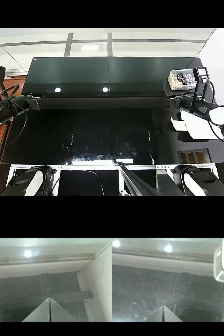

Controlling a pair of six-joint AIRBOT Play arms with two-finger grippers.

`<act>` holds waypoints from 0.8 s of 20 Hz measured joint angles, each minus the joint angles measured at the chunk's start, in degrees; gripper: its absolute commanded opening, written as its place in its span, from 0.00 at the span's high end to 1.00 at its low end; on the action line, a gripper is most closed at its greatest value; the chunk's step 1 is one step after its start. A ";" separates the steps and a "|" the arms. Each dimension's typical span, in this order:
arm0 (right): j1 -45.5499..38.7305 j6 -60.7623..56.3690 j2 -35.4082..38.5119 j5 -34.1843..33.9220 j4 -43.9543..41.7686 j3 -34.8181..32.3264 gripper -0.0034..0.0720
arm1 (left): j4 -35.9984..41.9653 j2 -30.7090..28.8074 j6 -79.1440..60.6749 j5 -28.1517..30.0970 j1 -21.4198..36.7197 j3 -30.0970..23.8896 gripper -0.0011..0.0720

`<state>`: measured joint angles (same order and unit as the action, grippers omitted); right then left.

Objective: Fold the box and place the chain.

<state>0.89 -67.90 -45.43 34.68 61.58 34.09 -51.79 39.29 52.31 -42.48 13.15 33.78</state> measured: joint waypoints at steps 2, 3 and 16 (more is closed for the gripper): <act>0.00 0.00 0.00 0.00 0.00 0.00 0.93 | -0.02 0.00 -0.02 0.02 0.00 0.00 0.94; 0.00 0.00 0.00 0.00 0.00 0.00 0.93 | -0.02 0.00 -0.02 0.00 0.00 0.00 0.94; 0.00 0.00 0.00 -5.68 -1.99 0.00 0.93 | 0.33 0.00 0.00 -0.02 -0.02 0.00 0.94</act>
